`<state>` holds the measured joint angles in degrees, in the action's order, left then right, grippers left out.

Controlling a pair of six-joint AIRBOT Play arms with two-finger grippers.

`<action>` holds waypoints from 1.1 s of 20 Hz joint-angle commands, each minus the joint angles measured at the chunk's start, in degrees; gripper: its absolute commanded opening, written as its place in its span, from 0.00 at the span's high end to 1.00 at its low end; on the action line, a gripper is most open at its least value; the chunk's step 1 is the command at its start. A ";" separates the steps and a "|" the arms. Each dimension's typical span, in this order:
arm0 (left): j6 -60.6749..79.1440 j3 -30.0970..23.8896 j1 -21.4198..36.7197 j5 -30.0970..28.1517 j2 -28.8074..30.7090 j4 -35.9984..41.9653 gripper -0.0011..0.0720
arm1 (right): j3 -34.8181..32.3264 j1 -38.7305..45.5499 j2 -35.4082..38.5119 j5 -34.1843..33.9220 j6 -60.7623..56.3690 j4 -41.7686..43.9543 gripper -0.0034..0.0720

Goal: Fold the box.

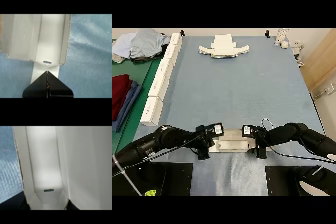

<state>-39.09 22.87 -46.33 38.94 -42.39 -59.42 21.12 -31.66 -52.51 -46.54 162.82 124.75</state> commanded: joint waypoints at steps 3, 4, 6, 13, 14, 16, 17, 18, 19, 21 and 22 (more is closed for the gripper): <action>-60.22 4.02 0.31 13.73 13.27 -31.50 0.97 | 0.00 0.00 -0.02 0.02 0.07 -0.04 0.28; -71.41 4.00 1.29 17.25 14.51 -34.07 0.97 | 0.00 0.00 -0.02 0.02 0.07 -0.04 0.28; -79.28 3.74 4.35 24.52 14.95 -32.28 0.97 | 0.00 0.00 -0.02 0.02 0.07 -0.04 0.28; -77.77 -4.02 10.34 20.04 14.91 -15.47 0.97 | 0.00 0.00 -0.02 0.02 0.07 -0.04 0.28; -77.75 -4.96 10.34 18.58 14.86 -14.51 0.97 | 0.00 0.00 -0.02 0.02 0.07 -0.04 0.28; -77.68 -7.28 10.34 14.08 14.16 -11.45 0.97 | 0.00 0.00 -0.02 0.00 0.07 -0.04 0.28; -77.22 -8.39 10.34 12.07 13.38 -9.64 0.97 | 0.00 0.00 -0.02 0.02 0.07 -0.04 0.28; -76.43 -9.33 10.27 9.99 12.46 -7.82 0.97 | 0.00 0.00 -0.02 0.00 0.07 -0.04 0.28; -75.28 -9.79 10.23 8.33 11.65 -6.29 0.97 | 0.00 0.00 -0.02 0.00 0.07 -0.04 0.28; -71.25 -9.84 10.23 5.29 10.69 -2.62 0.97 | 0.00 0.00 -0.02 0.00 0.07 -0.04 0.28; -69.29 -9.84 10.23 3.76 10.56 -0.59 0.97 | 0.00 0.00 -0.02 0.02 0.07 -0.04 0.28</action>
